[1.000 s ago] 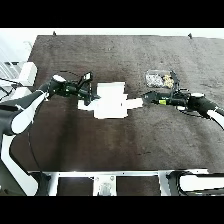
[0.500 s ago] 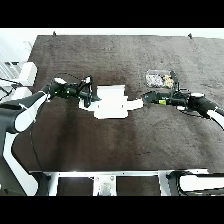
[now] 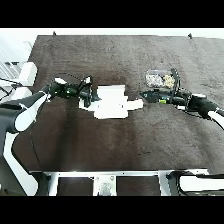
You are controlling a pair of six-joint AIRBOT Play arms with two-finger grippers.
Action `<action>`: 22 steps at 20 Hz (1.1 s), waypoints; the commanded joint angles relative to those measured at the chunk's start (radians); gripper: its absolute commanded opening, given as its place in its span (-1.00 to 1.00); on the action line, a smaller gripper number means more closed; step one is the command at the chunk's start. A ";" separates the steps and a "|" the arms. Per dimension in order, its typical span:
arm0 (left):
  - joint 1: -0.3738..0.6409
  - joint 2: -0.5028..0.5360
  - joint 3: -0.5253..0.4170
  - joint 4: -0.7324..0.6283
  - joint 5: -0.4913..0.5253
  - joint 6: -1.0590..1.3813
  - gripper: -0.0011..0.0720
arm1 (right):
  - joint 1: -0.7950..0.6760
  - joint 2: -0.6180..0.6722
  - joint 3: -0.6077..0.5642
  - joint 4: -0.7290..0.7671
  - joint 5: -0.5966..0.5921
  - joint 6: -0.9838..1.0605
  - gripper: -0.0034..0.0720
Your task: Fold the box and place the chain.
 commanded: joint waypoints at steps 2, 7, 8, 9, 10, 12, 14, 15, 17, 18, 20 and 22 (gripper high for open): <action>0.000 -0.001 0.000 0.003 0.019 0.001 -0.91 | 0.045 0.059 -0.028 -0.036 0.077 -0.235 0.35; 0.000 -0.001 0.001 0.003 0.018 0.000 -0.91 | 0.219 0.068 -0.028 -0.347 0.012 -0.315 0.35; 0.000 -0.001 0.001 0.003 0.017 0.000 -0.91 | 0.253 0.068 -0.028 -0.374 -0.021 -0.314 0.35; 0.000 -0.001 0.000 0.003 0.017 0.000 -0.91 | 0.287 0.068 -0.028 -0.397 -0.055 -0.314 0.36; 0.000 -0.001 0.001 0.003 0.017 0.000 -0.91 | 0.316 0.068 -0.028 -0.423 -0.084 -0.314 0.42; 0.000 -0.001 0.000 0.003 0.014 0.000 -0.91 | 0.362 0.068 -0.028 -0.483 -0.129 -0.308 0.45; 0.000 -0.001 0.000 0.003 0.005 0.000 -0.91 | 0.384 0.068 -0.028 -0.518 -0.151 -0.280 0.45; 0.000 -0.001 0.000 0.003 -0.003 0.000 -0.91 | 0.389 0.068 -0.028 -0.523 -0.156 -0.280 0.45; 0.000 -0.001 0.000 0.003 -0.006 0.000 -0.91 | 0.390 0.068 -0.028 -0.523 -0.167 -0.281 0.45; 0.000 -0.001 0.000 0.003 -0.005 0.000 -0.91 | 0.391 0.068 -0.028 -0.523 -0.173 -0.281 0.45; 0.000 -0.001 0.000 0.003 -0.005 0.000 -0.91 | 0.406 0.068 -0.029 -0.524 -0.184 -0.281 0.45; 0.000 -0.001 0.000 0.003 -0.005 0.000 -0.91 | 0.433 0.069 -0.029 -0.524 -0.185 -0.280 0.40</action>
